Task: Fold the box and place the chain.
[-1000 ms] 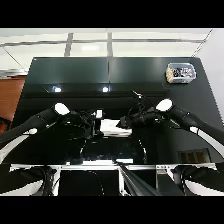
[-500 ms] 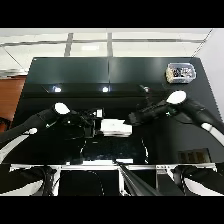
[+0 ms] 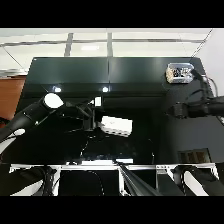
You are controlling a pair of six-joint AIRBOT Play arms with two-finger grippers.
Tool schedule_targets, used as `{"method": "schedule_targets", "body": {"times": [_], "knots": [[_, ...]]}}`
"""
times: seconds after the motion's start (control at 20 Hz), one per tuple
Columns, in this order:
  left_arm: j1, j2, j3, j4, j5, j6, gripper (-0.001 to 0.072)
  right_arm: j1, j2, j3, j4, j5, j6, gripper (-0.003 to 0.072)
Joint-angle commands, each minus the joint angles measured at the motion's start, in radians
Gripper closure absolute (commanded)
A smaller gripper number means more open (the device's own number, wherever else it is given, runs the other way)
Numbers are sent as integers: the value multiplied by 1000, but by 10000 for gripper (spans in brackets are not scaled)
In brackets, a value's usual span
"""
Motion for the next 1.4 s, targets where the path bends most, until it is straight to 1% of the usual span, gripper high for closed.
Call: {"method": "schedule_targets", "body": {"times": [0.0,0.1,0.15,0.2,0.35,0.45,0.6,0.75,0.95,1.1,1.2,1.35], "knots": [[-70,-40,87,-50,11,-60,-1,-68,40,1,-43,-24,16,673],[-114,-131,140,-35,63,-102,-1,-68,40,1,-44,-42,16,673],[-124,-180,167,-35,71,-129,-2,-68,40,1,-44,-40,16,673],[-127,-222,193,-35,56,-159,-1,-68,40,1,-44,-37,16,673],[-127,-306,248,-34,-60,-187,-2,-67,39,1,-47,-31,16,673],[-128,-314,252,-29,-90,-184,-2,-68,40,1,-51,-34,16,673],[-128,-314,270,81,-167,-192,-1,-68,40,1,-51,-34,16,673],[-128,-314,290,146,-206,-213,-1,-68,39,1,-51,-34,16,673],[-141,-314,319,227,-209,-213,-2,-67,40,1,-51,-32,16,673],[-169,-314,326,258,-207,-214,-1,-68,39,1,-51,-32,16,673],[-192,-314,327,281,-195,-267,-2,-68,40,1,-51,-32,16,673],[-230,-316,327,382,-186,-345,-2,-68,40,1,-51,-33,16,673]]}}
